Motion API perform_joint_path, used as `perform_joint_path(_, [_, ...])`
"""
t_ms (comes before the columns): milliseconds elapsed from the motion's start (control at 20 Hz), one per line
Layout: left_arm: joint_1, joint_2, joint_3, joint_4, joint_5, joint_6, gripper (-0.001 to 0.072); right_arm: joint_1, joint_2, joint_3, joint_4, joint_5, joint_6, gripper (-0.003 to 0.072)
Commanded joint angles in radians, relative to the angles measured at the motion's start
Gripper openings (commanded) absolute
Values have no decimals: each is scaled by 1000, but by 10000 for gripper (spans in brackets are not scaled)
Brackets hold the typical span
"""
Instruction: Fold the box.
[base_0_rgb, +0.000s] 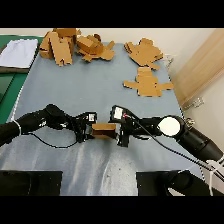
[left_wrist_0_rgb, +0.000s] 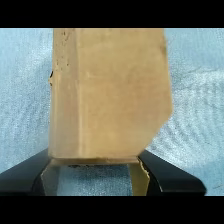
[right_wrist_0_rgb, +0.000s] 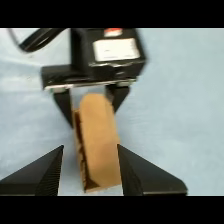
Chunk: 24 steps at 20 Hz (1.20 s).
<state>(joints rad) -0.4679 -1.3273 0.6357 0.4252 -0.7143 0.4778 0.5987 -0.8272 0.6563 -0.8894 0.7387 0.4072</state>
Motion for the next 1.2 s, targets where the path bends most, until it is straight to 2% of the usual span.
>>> perform_joint_path(0, [0,0,1,0,0,0,406,-24,17,1,6,-167,156,526])
perform_joint_path(100, [0,-1,1,0,0,0,406,-62,9,1,46,-216,187,506])
perform_joint_path(200, [0,0,1,0,0,0,406,-98,-13,1,67,-212,187,506])
perform_joint_path(450, [0,-1,1,0,0,0,406,-106,-125,1,85,-100,151,506])
perform_joint_path(600, [0,-1,1,0,0,0,406,-106,-138,1,139,-23,88,506])
perform_joint_path(1150, [0,-1,1,0,0,0,406,-104,-139,1,126,27,70,506])
